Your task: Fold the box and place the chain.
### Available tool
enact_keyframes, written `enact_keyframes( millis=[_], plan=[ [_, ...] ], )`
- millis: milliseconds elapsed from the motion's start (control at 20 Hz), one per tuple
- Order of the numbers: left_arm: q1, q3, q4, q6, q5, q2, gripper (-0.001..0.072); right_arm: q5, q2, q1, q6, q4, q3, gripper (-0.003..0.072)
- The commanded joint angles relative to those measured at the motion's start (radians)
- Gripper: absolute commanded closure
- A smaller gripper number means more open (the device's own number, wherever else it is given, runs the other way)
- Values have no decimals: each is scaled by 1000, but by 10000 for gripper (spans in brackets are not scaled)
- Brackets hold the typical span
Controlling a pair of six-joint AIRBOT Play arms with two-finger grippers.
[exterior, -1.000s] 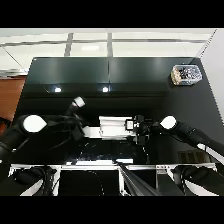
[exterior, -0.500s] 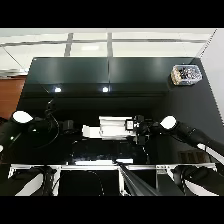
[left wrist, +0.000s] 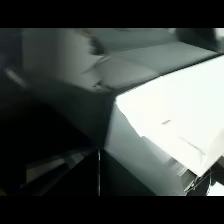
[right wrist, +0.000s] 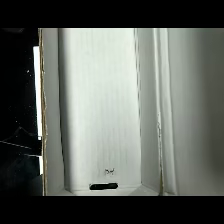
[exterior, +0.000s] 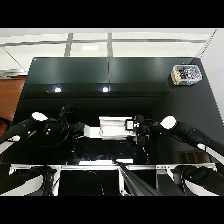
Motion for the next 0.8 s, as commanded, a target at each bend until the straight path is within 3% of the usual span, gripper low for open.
enact_keyframes(
  millis=[0, 250, 300, 400, 650, 750],
  plan=[
    [-22, 0, -127, 141, -45, -18, 684, 0, 0, 1, 0, 0, 0, 454],
    [-22, 22, -159, 173, -100, -18, 666, 0, 0, 1, 0, 0, 0, 454],
    [-22, 22, -181, 174, -98, -18, 532, 0, 0, 1, 0, 0, 0, 454],
    [-22, 22, -206, 175, -103, -18, 139, 0, 0, 1, 0, 0, 0, 454],
    [-22, 24, -209, 196, -160, -18, 122, 0, 0, 1, 0, 0, 0, 454],
    [-24, 30, -209, 211, -170, -16, 185, 0, 0, 1, 0, 0, 0, 454]
  ],
)
